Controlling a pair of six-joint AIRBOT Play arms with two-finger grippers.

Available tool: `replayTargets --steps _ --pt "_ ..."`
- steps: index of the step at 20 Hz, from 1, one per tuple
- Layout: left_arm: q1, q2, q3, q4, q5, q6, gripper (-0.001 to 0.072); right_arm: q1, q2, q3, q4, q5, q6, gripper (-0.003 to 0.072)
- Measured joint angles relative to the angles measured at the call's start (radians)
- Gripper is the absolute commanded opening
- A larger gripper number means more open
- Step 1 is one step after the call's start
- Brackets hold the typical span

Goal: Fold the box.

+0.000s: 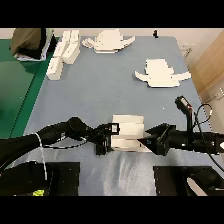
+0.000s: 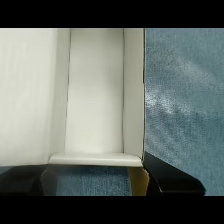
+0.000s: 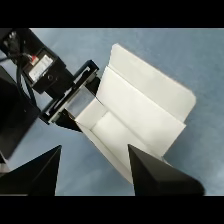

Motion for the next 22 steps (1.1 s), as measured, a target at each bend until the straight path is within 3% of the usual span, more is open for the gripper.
replayTargets --steps 1,2,5,9,14,22 --pt "0.0 0.0 0.0 0.0 0.0 0.0 0.0512 0.0 -0.003 -0.002 0.016 -0.005 0.075 0.0324" --pt "0.0 0.0 0.0 0.0 0.0 0.0 0.0512 0.0 -0.011 -0.006 0.034 -0.011 0.149 0.0305" --pt "0.0 0.0 0.0 0.0 0.0 0.0 0.0512 0.0 -0.067 -0.014 0.079 -0.037 0.315 0.0079" --pt "0.0 0.0 0.0 0.0 0.0 0.0 0.0512 0.001 -0.237 -0.007 0.16 -0.098 0.369 0.008" --pt "0.0 0.0 0.0 0.0 0.0 -0.001 0.0512 0.001 -0.526 0.064 0.304 -0.097 0.196 0.0079" --pt "0.0 -0.001 0.0 0.0 -0.001 -0.001 0.0512 0.0 -0.823 0.158 0.243 -0.129 0.093 0.008"
